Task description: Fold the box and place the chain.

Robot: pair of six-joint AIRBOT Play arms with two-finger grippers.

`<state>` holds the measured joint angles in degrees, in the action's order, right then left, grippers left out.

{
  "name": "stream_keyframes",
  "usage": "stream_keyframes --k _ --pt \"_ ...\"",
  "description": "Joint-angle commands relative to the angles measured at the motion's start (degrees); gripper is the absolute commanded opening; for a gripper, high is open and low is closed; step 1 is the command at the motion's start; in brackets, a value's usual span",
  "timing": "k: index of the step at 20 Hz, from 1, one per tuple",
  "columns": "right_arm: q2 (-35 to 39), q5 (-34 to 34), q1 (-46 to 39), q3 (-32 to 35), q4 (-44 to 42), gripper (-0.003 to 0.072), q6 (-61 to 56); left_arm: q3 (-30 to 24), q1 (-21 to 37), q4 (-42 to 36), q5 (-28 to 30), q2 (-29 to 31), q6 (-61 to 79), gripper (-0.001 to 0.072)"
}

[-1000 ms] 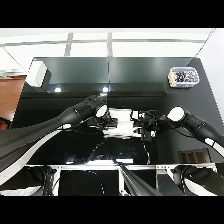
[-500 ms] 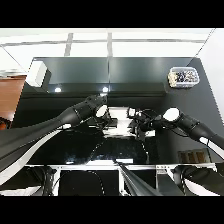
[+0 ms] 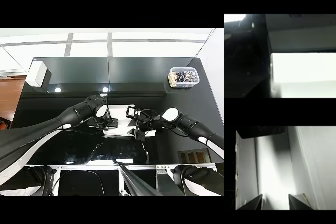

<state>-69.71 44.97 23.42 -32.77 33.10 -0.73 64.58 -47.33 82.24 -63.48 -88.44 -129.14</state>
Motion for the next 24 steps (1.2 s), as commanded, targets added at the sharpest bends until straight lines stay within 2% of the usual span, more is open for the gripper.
stream_keyframes --k 1,2,4,5,7,9,12,15,17,20,24 --pt "0.02 0.00 -0.02 0.00 0.61 0.0190 -3.48 0.07 0.00 0.02 0.20 -0.02 0.13 0.0028" --pt "0.20 0.13 -0.22 -0.02 1.66 0.0007 -6.51 0.07 0.00 0.02 -0.11 -0.02 0.13 0.0028" --pt "1.18 3.02 -1.70 -0.81 3.48 0.0015 -17.55 0.07 0.00 -0.07 -0.04 -0.02 0.11 0.0029" --pt "2.25 7.08 -3.23 -2.21 5.31 0.0015 -24.00 0.07 0.02 -0.07 -0.04 -0.02 0.11 0.0029" --pt "5.77 16.68 -7.76 -6.27 11.63 0.0014 -34.62 0.07 0.02 -0.07 0.02 -0.02 0.11 0.0028" --pt "10.88 20.79 -15.28 -9.75 19.26 0.0014 -46.71 0.07 0.00 -0.07 0.02 -0.02 0.11 0.0028" --pt "13.84 16.70 -30.16 -9.07 27.45 0.0014 -65.13 0.07 0.00 -0.07 0.00 -0.02 0.11 0.0028" --pt "12.83 11.52 -42.07 -2.45 27.43 0.0014 -82.18 0.07 0.00 -0.04 0.04 -0.02 0.11 0.0028" --pt "9.62 14.51 -44.00 1.14 21.57 0.0010 -80.56 0.07 0.02 -0.04 0.02 -0.02 0.11 0.0028" --pt "0.85 22.77 -40.00 2.49 13.79 0.0008 -71.19 0.07 0.00 -0.04 -0.02 -0.02 0.11 0.0028" --pt "-6.21 22.77 -30.97 2.47 1.90 0.0013 -62.95 0.07 0.00 -0.22 -0.02 -0.02 0.11 0.0028"
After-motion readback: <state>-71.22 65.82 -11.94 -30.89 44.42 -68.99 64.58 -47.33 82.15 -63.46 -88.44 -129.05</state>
